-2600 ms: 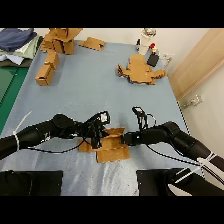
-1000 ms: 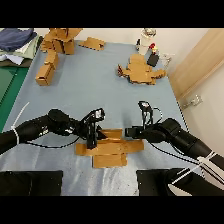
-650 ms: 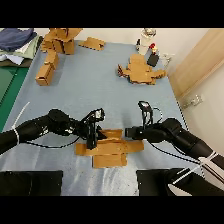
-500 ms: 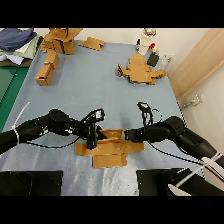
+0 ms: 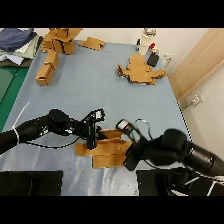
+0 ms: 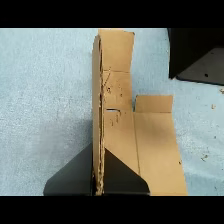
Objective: Fold the box.
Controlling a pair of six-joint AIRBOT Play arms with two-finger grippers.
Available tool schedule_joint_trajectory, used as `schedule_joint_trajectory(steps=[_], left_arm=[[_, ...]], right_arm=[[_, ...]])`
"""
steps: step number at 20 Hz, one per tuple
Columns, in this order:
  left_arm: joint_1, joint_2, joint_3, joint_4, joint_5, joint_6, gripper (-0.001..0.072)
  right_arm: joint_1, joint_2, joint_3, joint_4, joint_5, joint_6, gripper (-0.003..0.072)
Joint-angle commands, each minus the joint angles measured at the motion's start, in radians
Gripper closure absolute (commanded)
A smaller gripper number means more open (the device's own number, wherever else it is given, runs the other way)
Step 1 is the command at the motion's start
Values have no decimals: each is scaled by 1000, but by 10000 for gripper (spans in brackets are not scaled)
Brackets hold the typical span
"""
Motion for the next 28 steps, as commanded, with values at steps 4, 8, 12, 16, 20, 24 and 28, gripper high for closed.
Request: schedule_joint_trajectory(steps=[4,8,12,16,20,24,28], left_arm=[[0,-1,0,0,0,0,696],[0,-1,0,0,0,0,696],[0,-1,0,0,0,0,696],[0,-1,0,0,0,0,696],[0,-1,0,0,0,0,696],[0,-1,0,0,0,0,696],[0,-1,0,0,0,0,696]], right_arm=[[352,-61,-118,-211,293,-81,397],[359,-148,-118,-258,294,-82,104],[359,-173,-117,-324,289,-81,105],[359,-174,-117,-474,288,-81,105],[359,-173,-117,-491,288,-81,105],[360,-158,-91,-491,230,-26,106],[360,-122,-67,-555,159,193,106]])
